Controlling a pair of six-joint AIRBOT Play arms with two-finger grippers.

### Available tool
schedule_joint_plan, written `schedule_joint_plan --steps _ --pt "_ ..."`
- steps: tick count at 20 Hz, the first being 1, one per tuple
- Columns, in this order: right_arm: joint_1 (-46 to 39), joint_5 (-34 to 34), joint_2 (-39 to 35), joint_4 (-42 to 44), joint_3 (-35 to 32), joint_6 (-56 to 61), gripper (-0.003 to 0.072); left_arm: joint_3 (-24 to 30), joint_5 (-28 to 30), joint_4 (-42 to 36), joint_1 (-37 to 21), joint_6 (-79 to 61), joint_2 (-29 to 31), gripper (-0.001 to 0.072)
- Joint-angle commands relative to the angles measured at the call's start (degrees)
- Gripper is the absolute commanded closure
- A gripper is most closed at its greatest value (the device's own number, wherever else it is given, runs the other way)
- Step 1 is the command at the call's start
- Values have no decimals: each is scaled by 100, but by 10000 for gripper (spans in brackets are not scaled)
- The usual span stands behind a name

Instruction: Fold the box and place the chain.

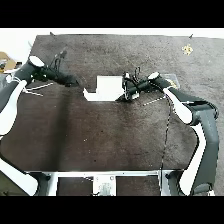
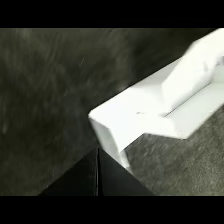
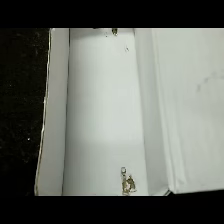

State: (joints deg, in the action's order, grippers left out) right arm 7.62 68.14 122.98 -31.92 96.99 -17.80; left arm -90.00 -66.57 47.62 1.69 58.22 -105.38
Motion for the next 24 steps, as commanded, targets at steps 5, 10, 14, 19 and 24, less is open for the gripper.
schedule_joint_plan --steps 5,10,14,19,24 --pt "4 0 2 0 -2 0 238 367 13 -608 -50 627 -577 700" --pt "4 0 2 0 -2 0 238 752 -37 -1062 -50 629 -616 699" --pt "4 0 2 0 -2 0 239 811 9 -1375 -26 625 -625 699" --pt "4 -2 2 0 -2 0 238 811 103 -1884 179 575 -629 699" --pt "4 0 2 0 -2 0 238 802 -142 -2175 197 192 -627 698"
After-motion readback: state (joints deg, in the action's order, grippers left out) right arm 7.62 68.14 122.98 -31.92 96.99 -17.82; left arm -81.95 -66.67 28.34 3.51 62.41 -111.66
